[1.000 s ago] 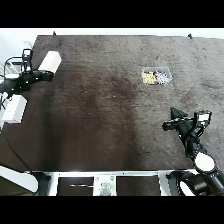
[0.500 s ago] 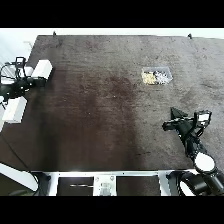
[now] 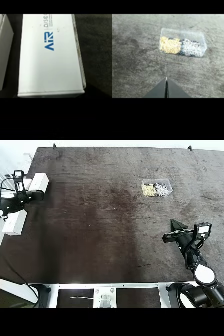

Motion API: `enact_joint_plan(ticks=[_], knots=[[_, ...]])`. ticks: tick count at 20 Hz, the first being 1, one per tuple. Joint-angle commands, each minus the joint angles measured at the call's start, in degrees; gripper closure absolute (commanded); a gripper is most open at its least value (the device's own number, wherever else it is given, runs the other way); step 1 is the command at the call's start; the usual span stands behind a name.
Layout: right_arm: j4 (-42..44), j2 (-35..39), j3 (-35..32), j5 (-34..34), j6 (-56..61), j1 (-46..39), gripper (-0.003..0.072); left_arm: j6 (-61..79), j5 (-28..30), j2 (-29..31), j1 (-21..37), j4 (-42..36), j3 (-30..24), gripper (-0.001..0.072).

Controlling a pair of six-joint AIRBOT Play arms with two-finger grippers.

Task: Fold the box and place the chain.

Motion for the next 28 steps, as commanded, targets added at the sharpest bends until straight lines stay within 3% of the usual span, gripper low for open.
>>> enact_joint_plan(ticks=[1, 8, 9, 10, 11, 12, 14, 22, 26, 27, 28], knots=[[0.0, 0.0, 0.0, 0.0, 0.0, 0.0, 0.0679, -0.4, -1.3, 1.8, -0.1, 0.7, -2.7, 0.0695], [0.0, 0.0, 0.0, 0.0, 0.0, 0.0, 0.0679, -2.5, -0.7, 2.6, -0.1, 3.1, -3.9, 0.0685], [0.0, 0.0, 0.0, 0.0, 0.0, 0.0, 0.0680, -2.5, -0.7, 2.6, -0.1, 3.2, -4.0, 0.0469], [0.0, 0.0, 0.0, 0.0, 0.0, 0.0, 0.0679, -2.8, -0.3, 2.7, -0.1, 3.2, -4.0, 0.0158], [0.0, 0.0, 0.0, 0.0, 0.0, 0.0, 0.0679, -3.6, 0.2, 2.7, -0.1, 3.3, -4.0, 0.0092], [0.0, 0.0, 0.0, 0.0, 0.0, 0.0, 0.0679, -4.0, 0.9, 2.7, -0.1, 3.8, -4.0, 0.0091], [0.0, 0.0, 0.0, 0.0, 0.0, 0.0, 0.0679, -4.2, 1.5, 2.7, -0.1, 3.8, -4.0, -0.0011], [0.0, 0.0, 0.0, 0.0, 0.0, 0.0, 0.0679, -4.4, -2.1, 5.9, 0.3, 4.4, -4.0, -0.0011], [0.0, 0.0, 0.0, 0.0, 0.0, 0.0, 0.0680, -9.5, -9.1, 11.4, 0.3, 7.3, -4.0, 0.0003], [0.0, 0.0, 0.0, 0.0, 0.0, 0.0, 0.0679, -10.4, -12.2, 12.7, 0.3, 7.7, -4.0, 0.0159], [0.0, 0.0, 0.0, 0.0, 0.0, 0.0, 0.0679, -10.3, -16.2, 14.3, 0.3, 8.0, -4.0, 0.0438]])
